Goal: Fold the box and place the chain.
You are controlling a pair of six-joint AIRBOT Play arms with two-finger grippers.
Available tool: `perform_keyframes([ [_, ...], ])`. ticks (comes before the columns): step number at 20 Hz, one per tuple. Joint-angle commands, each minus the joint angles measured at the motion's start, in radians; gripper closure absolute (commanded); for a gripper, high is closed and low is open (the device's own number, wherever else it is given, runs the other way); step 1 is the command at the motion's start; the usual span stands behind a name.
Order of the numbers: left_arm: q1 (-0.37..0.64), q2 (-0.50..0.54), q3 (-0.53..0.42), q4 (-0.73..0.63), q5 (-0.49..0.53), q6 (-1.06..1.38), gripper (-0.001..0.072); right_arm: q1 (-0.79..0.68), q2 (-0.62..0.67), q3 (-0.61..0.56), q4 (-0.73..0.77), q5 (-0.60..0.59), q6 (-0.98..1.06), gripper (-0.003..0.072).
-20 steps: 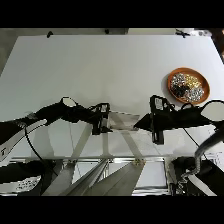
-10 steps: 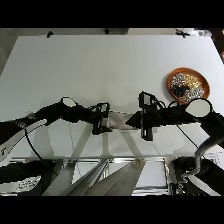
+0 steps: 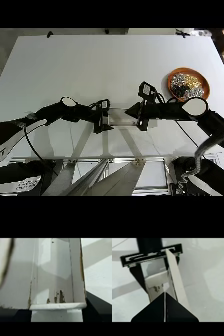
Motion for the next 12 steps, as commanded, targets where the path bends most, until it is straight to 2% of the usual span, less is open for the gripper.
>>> perform_keyframes([
  [1,0.000,-0.001,0.000,0.007,0.035,-0.031,0.0695,0.001,-0.065,0.000,0.015,-0.047,0.018,0.0675],
  [4,0.000,-0.001,0.000,0.008,0.031,-0.035,0.0695,0.001,-0.126,0.000,0.027,-0.056,0.013,0.0675],
  [7,0.000,-0.001,0.000,0.008,0.031,-0.034,0.0695,0.001,-0.159,0.000,0.043,-0.113,0.004,0.0675],
  [12,0.000,-0.001,0.000,0.008,0.029,-0.034,0.0696,0.001,-0.186,0.000,0.119,-0.340,0.050,0.0676],
])
